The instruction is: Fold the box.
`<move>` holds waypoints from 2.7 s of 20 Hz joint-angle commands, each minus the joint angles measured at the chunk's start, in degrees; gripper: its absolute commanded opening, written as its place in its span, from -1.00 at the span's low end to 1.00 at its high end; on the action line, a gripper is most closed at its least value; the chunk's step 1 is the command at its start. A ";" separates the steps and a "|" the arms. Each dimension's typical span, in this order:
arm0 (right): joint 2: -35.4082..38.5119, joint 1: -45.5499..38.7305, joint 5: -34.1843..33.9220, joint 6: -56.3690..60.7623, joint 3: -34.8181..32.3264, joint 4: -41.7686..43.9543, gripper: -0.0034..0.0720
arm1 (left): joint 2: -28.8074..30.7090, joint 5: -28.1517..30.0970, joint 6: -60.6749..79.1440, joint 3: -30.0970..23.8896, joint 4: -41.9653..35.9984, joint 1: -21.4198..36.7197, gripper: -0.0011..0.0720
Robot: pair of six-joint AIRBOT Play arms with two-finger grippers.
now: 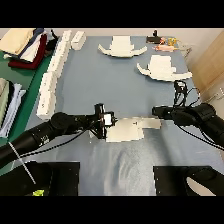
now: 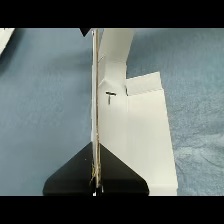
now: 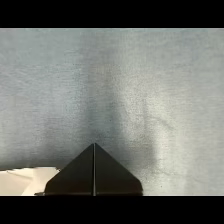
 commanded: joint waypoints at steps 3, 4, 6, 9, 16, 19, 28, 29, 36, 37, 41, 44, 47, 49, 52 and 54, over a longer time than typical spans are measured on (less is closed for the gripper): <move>0.00 0.04 0.66 0.04 0.04 0.52 -0.89 | 0.20 6.01 0.55 -4.13 -1.97 -4.42 -0.94; -0.02 0.04 0.68 0.02 0.04 0.52 -0.89 | -0.02 5.97 0.55 -4.37 -3.04 -4.39 -0.94; 0.00 0.04 0.76 0.02 0.04 0.59 -0.89 | -0.96 5.95 0.37 -4.44 -4.04 -4.35 -0.93; 0.00 0.04 0.76 0.02 0.04 0.87 -0.89 | -3.15 5.86 -2.93 -4.31 -4.04 -4.33 -0.93; -0.02 0.04 0.83 0.02 0.04 0.94 -0.89 | -3.96 -6.05 -7.19 -0.28 -4.00 6.71 -0.93; -0.02 0.04 0.81 0.02 0.04 0.98 -0.89 | -4.28 -15.10 -8.02 3.06 -3.69 14.05 -0.93; -0.02 0.04 0.79 0.02 0.04 1.14 -0.89 | -15.23 -28.89 -18.45 14.84 7.61 17.55 -0.93; -0.02 0.02 0.79 0.02 0.04 1.11 -0.89 | -16.17 -28.98 -20.09 16.61 9.68 17.55 -0.93; 0.00 -0.09 1.25 0.07 0.81 -7.19 -0.89 | -21.40 -34.80 -22.62 21.57 12.70 18.14 -0.93; 0.00 -0.09 1.16 0.07 1.38 -8.28 -0.89 | -21.90 -35.19 -22.60 21.57 12.72 18.14 -0.93; -0.02 -0.07 -2.19 0.24 6.12 -8.92 -0.89 | -23.34 -35.21 -22.69 21.79 12.72 18.34 -0.93; -0.02 -0.07 -6.82 0.20 8.35 -8.76 -0.89 | -24.33 -36.00 -23.58 21.94 12.52 18.51 -0.93; -0.13 -0.07 -7.82 0.02 8.33 -8.76 -0.89 | -24.57 -36.37 -23.61 21.92 12.35 18.38 -0.93; -0.13 -0.07 -7.82 0.02 8.33 -8.72 -0.89 | -24.61 -36.70 -24.35 21.92 12.35 18.40 -0.93; -0.11 0.00 -8.02 0.02 8.33 -7.56 -0.89 | -24.68 -37.13 -26.25 21.73 12.68 18.38 -0.93; -0.13 0.02 -8.50 -0.02 8.33 -6.78 -0.89 | -24.68 -37.70 -26.25 21.22 12.66 18.38 -0.93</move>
